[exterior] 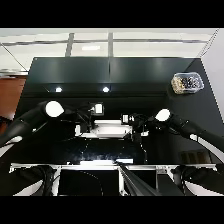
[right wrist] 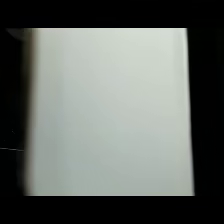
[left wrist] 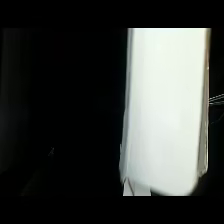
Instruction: Fold the box and place the chain.
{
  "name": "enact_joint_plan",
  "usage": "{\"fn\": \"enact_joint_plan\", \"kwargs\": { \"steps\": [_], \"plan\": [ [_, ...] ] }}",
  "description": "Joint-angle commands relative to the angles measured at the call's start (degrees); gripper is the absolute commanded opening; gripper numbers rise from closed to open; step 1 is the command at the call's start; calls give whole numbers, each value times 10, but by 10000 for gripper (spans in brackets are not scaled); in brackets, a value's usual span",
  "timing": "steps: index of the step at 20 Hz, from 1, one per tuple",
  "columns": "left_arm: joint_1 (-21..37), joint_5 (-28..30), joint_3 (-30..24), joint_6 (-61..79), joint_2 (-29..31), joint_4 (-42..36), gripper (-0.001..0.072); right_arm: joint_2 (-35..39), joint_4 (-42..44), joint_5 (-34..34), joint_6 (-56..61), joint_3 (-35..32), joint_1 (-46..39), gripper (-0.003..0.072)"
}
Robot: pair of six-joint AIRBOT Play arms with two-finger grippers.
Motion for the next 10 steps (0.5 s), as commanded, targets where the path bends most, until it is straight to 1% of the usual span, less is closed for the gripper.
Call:
{"fn": "enact_joint_plan", "kwargs": {
  "steps": [1, 2, 3, 4, 5, 6, 7, 8, 9, 10],
  "plan": [
    [24, -61, 0, -168, 73, 99, 637, 0, 0, 0, 0, 0, 0, 472],
    [33, -95, 0, -236, 89, 102, 617, 0, 0, 0, 0, 0, 0, 472],
    [40, -135, 0, -305, 98, 102, 617, 0, 0, 0, 0, 0, 0, 472],
    [42, -171, 0, -341, 100, 102, 610, 0, 0, 0, 0, 0, 0, 472],
    [40, -210, -1, -343, 98, 102, 433, 0, 0, 0, 0, 0, 0, 472],
    [36, -239, -1, -342, 97, 102, 96, 0, 0, 0, 0, 0, 0, 472],
    [34, -249, -1, -344, 96, 93, 32, 0, 0, 0, 0, 0, 0, 472],
    [35, -245, -2, -358, 94, 57, 32, 0, 0, 0, 0, 0, 0, 472],
    [36, -229, -5, -359, 89, 0, 32, 0, 0, 0, 0, 0, 0, 472],
    [35, -199, -12, -358, 80, -66, 33, 0, 0, 0, 0, 0, 0, 472]
  ]
}}
